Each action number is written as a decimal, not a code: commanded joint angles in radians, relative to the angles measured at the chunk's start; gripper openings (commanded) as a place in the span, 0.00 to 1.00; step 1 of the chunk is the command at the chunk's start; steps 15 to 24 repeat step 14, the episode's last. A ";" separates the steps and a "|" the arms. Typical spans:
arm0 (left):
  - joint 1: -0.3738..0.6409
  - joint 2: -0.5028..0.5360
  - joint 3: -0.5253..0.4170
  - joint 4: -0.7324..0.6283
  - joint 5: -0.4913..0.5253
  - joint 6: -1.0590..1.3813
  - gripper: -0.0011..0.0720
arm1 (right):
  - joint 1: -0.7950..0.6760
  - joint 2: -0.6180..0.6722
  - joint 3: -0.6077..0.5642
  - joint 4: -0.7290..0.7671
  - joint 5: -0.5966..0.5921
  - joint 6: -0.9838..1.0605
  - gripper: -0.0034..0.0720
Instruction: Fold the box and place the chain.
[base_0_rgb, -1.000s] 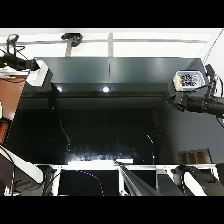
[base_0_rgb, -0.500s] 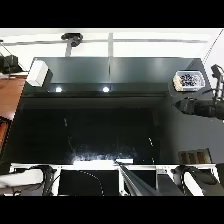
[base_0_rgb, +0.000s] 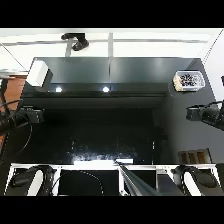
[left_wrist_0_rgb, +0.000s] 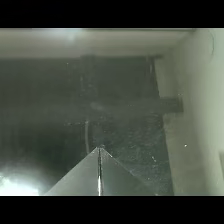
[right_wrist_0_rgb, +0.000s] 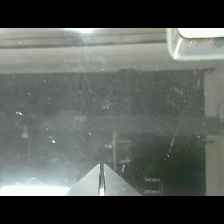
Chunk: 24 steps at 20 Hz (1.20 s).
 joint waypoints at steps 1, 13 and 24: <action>-0.005 0.124 -0.078 -0.016 0.027 0.004 0.05 | 0.000 0.007 -0.007 -0.014 0.010 0.003 0.09; -0.005 0.138 -0.078 -0.017 0.028 0.004 0.05 | 0.000 0.007 -0.007 -0.014 0.010 0.003 0.09; -0.005 0.138 -0.078 -0.017 0.029 0.004 0.05 | 0.000 0.007 -0.007 -0.014 0.010 0.003 0.09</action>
